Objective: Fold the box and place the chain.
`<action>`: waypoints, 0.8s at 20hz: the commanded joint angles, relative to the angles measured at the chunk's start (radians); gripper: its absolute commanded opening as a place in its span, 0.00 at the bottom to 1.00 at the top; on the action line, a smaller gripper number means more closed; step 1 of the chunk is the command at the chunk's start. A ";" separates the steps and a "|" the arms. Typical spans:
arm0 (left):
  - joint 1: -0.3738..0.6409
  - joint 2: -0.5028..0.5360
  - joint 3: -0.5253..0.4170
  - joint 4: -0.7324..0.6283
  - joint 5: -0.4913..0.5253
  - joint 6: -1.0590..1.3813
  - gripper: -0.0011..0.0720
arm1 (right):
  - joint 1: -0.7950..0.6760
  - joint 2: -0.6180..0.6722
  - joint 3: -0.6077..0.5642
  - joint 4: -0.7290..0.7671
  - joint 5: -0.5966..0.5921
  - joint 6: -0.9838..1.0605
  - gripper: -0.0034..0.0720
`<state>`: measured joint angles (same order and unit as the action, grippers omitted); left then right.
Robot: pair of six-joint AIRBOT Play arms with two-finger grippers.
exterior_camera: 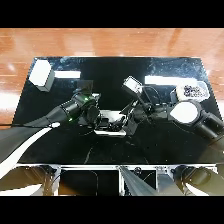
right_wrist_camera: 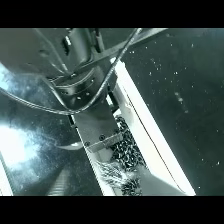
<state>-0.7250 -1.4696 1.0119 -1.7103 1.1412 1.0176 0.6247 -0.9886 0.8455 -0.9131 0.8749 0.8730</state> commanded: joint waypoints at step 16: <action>-0.014 0.008 0.040 -0.010 0.024 0.000 0.66 | -0.394 0.044 -0.005 -0.103 0.356 0.239 0.78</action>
<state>-0.7341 -1.4670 1.0306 -1.7195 1.1374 1.0168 0.2424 -0.9455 0.8413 -1.0603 1.1980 1.1011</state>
